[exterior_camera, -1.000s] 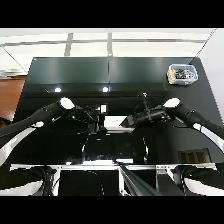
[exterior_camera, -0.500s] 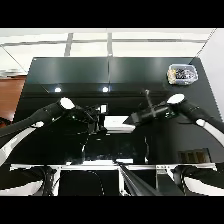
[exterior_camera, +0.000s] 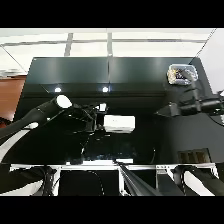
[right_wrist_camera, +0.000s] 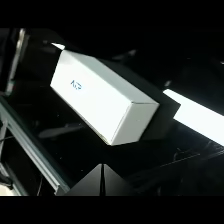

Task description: Fold the box and place the chain.

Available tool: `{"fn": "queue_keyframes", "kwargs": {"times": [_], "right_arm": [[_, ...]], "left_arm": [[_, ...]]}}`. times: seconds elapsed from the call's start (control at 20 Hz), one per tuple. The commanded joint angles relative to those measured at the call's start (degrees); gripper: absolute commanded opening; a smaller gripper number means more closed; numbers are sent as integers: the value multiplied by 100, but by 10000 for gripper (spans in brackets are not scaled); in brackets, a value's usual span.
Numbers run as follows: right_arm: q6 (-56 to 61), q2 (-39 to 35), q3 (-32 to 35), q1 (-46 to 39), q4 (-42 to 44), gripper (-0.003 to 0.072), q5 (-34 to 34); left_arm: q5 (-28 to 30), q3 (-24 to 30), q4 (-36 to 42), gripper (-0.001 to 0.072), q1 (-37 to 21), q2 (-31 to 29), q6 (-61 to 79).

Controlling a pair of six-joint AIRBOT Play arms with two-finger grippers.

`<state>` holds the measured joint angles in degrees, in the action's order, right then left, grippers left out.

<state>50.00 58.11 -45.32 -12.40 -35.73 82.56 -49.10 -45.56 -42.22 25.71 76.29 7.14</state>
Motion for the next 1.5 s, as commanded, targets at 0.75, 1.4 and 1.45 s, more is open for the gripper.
{"fn": "queue_keyframes", "kwargs": {"times": [0.75,1.4,1.45], "right_arm": [[76,-367,4,-566,-247,11,-398],[57,-367,4,-566,-247,12,-424],[57,-367,4,-566,-247,11,-424]], "left_arm": [[214,-1377,946,708,1115,1019,-1292],[-122,-1384,791,707,1119,1108,-1532],[-264,-1384,730,707,1119,1110,-1532]]}}
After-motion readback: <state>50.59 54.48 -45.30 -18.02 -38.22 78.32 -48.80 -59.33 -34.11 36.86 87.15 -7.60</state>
